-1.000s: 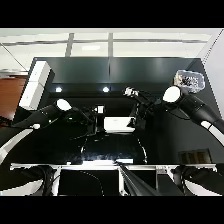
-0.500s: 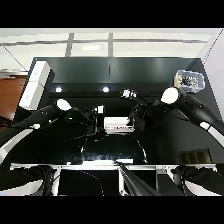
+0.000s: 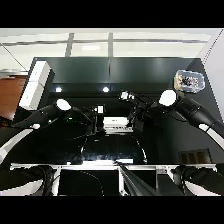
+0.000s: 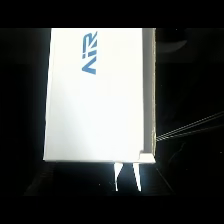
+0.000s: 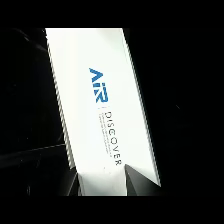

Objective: Fold the box and place the chain.

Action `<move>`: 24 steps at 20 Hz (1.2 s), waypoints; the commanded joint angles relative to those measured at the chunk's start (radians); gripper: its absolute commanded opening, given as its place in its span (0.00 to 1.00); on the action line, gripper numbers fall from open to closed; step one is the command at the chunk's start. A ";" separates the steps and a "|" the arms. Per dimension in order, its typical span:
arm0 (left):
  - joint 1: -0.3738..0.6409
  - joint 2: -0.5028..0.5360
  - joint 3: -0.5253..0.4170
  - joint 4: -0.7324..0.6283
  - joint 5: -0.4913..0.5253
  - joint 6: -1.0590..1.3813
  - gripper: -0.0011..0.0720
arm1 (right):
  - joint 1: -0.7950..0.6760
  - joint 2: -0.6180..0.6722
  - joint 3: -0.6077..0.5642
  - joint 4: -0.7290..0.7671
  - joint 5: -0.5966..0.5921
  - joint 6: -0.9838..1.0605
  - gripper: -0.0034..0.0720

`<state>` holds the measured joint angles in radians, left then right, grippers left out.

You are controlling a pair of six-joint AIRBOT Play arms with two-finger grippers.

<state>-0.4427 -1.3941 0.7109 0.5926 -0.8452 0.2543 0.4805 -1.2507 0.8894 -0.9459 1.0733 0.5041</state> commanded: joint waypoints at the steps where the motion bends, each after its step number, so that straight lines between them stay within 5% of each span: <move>1: -0.001 -0.001 0.000 -0.002 0.000 -0.001 0.57 | 0.002 0.000 0.000 -0.008 0.000 0.000 0.45; 3: -0.001 -0.001 0.000 -0.002 0.000 -0.001 0.57 | 0.002 0.001 0.000 -0.025 0.008 0.001 0.58; 24: -0.001 -0.001 0.000 -0.002 0.000 -0.001 0.57 | 0.002 0.006 -0.008 -0.050 0.028 0.059 0.58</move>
<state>-0.4435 -1.3952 0.7101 0.5900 -0.8452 0.2535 0.4824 -1.2507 0.8776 -1.0027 1.0870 0.5282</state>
